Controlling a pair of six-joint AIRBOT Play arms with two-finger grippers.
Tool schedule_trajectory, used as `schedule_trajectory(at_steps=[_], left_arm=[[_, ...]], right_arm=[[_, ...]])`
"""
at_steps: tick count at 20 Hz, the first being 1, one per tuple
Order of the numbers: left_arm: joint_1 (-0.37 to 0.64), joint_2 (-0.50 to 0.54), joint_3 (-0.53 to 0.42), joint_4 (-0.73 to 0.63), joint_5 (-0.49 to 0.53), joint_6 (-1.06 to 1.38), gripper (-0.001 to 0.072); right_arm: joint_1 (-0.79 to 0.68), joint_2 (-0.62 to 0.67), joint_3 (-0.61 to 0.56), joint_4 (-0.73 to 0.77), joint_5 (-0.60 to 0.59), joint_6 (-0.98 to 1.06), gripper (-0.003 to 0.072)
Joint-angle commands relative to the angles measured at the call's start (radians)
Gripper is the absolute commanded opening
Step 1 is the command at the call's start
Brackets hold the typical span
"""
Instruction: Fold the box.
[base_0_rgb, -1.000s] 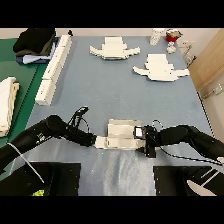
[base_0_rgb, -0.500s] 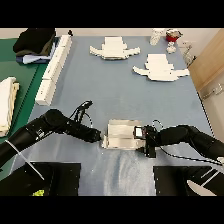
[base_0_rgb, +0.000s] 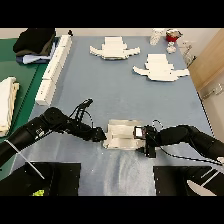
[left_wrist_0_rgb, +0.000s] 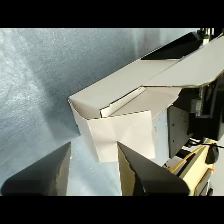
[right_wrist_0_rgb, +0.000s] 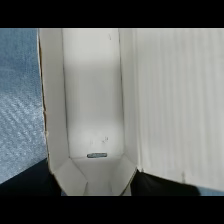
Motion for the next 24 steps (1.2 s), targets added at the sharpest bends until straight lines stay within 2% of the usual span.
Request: schedule_trajectory(at_steps=[1,5,8,11,13,16,20,24], left_arm=[[-0.001,0.000,0.001,-0.014,0.010,0.000,0.0444],[-0.014,-0.010,0.000,-0.056,0.026,0.000,0.0445],[-0.072,-0.019,0.004,-0.019,0.064,-0.016,0.0444],[-0.170,-0.019,0.033,0.147,0.137,-0.234,0.0443],[-0.234,-0.019,0.061,0.275,0.155,-0.386,0.0443],[-0.313,-0.043,0.109,0.382,0.162,-0.583,0.0442],[-0.431,-0.131,0.194,0.492,0.144,-0.769,0.0441],[-0.501,-0.209,0.283,0.676,0.048,-0.989,0.0436]], right_arm=[[0.000,-0.001,0.000,0.000,0.000,0.000,0.0448],[0.000,-0.001,0.000,0.000,0.000,0.000,0.0448],[0.000,-0.001,0.000,0.000,0.000,0.000,0.0449],[0.000,0.000,0.000,0.000,0.000,0.000,0.0448],[0.000,-0.001,0.000,0.000,0.000,0.000,0.0448],[0.000,-0.001,0.000,0.000,0.000,0.000,0.0448],[0.000,-0.001,0.000,0.000,0.000,0.000,0.0448],[0.000,-0.001,0.000,0.000,0.000,0.000,0.0448]])
